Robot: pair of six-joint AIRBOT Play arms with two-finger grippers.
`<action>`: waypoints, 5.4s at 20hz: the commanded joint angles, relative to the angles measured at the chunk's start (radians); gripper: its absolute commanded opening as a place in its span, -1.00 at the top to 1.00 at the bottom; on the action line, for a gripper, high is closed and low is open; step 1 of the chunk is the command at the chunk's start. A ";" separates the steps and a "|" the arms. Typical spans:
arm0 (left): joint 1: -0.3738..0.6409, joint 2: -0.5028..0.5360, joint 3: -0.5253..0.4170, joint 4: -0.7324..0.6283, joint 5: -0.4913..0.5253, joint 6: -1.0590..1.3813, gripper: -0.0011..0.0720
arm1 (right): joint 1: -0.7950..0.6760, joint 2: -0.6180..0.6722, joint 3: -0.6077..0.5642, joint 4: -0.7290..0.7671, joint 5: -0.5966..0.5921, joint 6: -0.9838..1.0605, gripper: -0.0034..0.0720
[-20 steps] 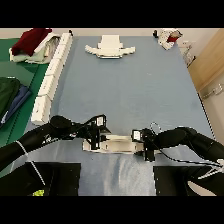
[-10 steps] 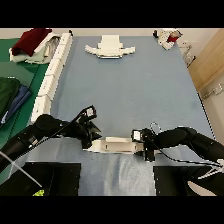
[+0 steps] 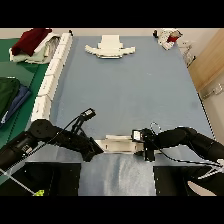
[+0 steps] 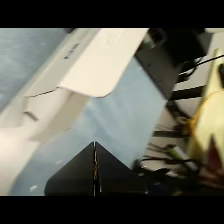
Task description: Fold the box.
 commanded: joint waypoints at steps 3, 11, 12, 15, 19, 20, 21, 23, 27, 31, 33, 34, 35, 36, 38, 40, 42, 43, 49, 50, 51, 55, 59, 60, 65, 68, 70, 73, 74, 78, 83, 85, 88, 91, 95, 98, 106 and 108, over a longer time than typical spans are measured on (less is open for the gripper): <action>-0.188 -0.203 0.098 -0.195 0.243 -0.117 0.93 | -0.001 0.000 0.001 0.000 0.000 0.000 -0.42; -0.115 -0.382 0.184 -0.190 0.454 -0.174 0.93 | -0.001 0.000 0.001 0.000 0.000 0.000 -0.42; -0.112 -0.400 0.184 -0.189 0.457 -0.174 0.93 | -0.001 0.000 0.001 0.000 0.000 0.001 -0.42; -0.112 -0.452 0.184 -0.190 0.500 -0.193 0.93 | -0.001 0.000 0.001 0.000 0.000 0.000 -0.42; -0.113 -0.516 0.184 -0.189 0.501 -0.240 0.93 | -0.001 0.000 0.001 0.000 0.000 0.000 -0.42; -0.113 -0.523 0.184 -0.189 0.500 -0.252 0.93 | -0.001 0.000 0.001 0.000 0.000 0.001 -0.42; -0.113 -0.525 0.184 -0.189 0.500 -0.252 0.93 | -0.001 0.000 0.001 0.000 0.000 0.000 -0.42; -0.113 -0.525 0.184 -0.189 0.500 -0.252 0.93 | -0.001 0.000 0.001 0.000 0.000 0.000 -0.42; -0.113 -0.525 0.184 -0.190 0.492 -0.256 0.93 | -0.001 0.000 0.001 0.000 0.000 0.000 -0.42; -0.112 -0.522 0.200 -0.190 0.489 -0.253 0.93 | -0.001 0.000 0.001 0.000 0.000 0.001 -0.42; -0.106 -0.502 0.240 -0.174 0.479 -0.190 0.93 | -0.001 0.000 0.001 0.000 0.000 0.000 -0.42; -0.100 -0.478 0.264 -0.148 0.473 -0.166 0.93 | -0.001 0.000 0.001 0.000 0.000 0.000 -0.42; -0.093 -0.446 0.284 -0.114 0.470 -0.160 0.93 | -0.001 0.000 0.001 0.000 0.000 0.000 -0.42; -0.089 -0.405 0.302 -0.063 0.466 -0.160 0.93 | -0.001 0.000 0.001 0.000 0.000 0.000 -0.42; -0.089 -0.314 0.317 0.047 0.438 -0.162 0.93 | -0.001 0.000 0.001 0.000 0.000 0.000 -0.42; -0.091 -0.234 0.317 0.117 0.349 -0.165 0.93 | -0.001 0.000 0.001 0.000 0.000 0.000 -0.42; -0.120 -0.185 0.317 0.196 0.249 -0.169 0.93 | -0.001 0.000 0.001 0.000 0.000 0.000 -0.42; -0.144 -0.171 0.317 0.250 0.214 -0.178 0.93 | -0.001 0.000 0.001 0.000 0.000 0.000 -0.42; -0.248 -0.085 0.252 0.489 0.083 -0.197 0.94 | -0.001 0.000 0.001 0.000 0.000 0.000 -0.42; -0.232 -0.047 0.214 0.491 0.067 -0.113 0.94 | -0.001 0.000 0.001 0.000 0.000 0.000 -0.42; -0.210 -0.010 0.180 0.487 0.039 0.020 0.93 | -0.001 0.000 0.001 0.000 0.000 0.001 -0.42; -0.043 0.080 0.056 0.398 0.009 0.323 -0.75 | -0.001 0.000 0.001 0.000 0.000 0.000 -0.42; 0.030 0.039 -0.026 0.300 0.075 0.558 -0.77 | -0.001 0.000 0.001 0.000 0.000 0.000 -0.42; 0.029 0.024 -0.033 0.280 0.112 0.620 -0.77 | -0.001 0.000 0.001 0.000 0.000 0.000 -0.42; 0.029 -0.079 -0.035 0.157 0.198 0.837 -0.77 | -0.001 0.000 0.001 0.000 0.000 0.000 -0.42; -0.003 -0.125 -0.035 0.124 0.225 0.906 -0.75 | 0.000 0.000 0.001 0.000 0.000 0.000 -0.42; -0.032 -0.146 -0.035 0.120 0.246 0.910 -0.31 | -0.001 0.000 0.001 0.000 0.000 0.000 -0.42; -0.053 -0.179 -0.035 0.111 0.291 0.910 -0.30 | -0.001 0.000 0.001 0.000 0.000 0.000 -0.42; -0.058 -0.189 -0.035 0.092 0.304 0.910 -0.30 | -0.001 0.000 0.001 0.000 0.000 0.001 -0.42; -0.090 -0.207 -0.034 0.054 0.367 0.936 0.51 | -0.001 0.000 0.001 0.000 0.000 0.001 -0.42; -0.121 -0.208 -0.034 0.023 0.393 0.936 0.93 | -0.001 0.000 0.001 0.000 0.000 0.001 -0.42; -0.121 -0.212 -0.034 -0.006 0.400 0.937 0.93 | -0.001 0.000 0.001 0.000 0.000 0.001 -0.42; -0.121 -0.236 -0.034 -0.010 0.399 0.936 0.93 | -0.001 0.000 0.001 0.000 0.000 0.000 -0.42; -0.121 -0.249 -0.032 -0.044 0.400 0.940 0.93 | -0.001 0.000 0.001 0.000 0.000 0.000 -0.42; -0.121 -0.251 -0.032 -0.079 0.399 0.966 0.92 | -0.001 0.000 0.001 0.000 0.000 0.000 -0.42; -0.121 -0.264 -0.032 -0.089 0.396 0.966 -0.36 | -0.001 0.000 0.001 0.000 0.000 0.000 -0.42; -0.121 -0.271 -0.032 -0.111 0.396 0.965 -0.54 | -0.001 0.000 0.001 0.000 0.000 0.000 -0.42; -0.121 -0.269 -0.031 -0.104 0.395 0.944 -0.11 | -0.001 0.000 0.001 0.000 0.000 0.000 -0.42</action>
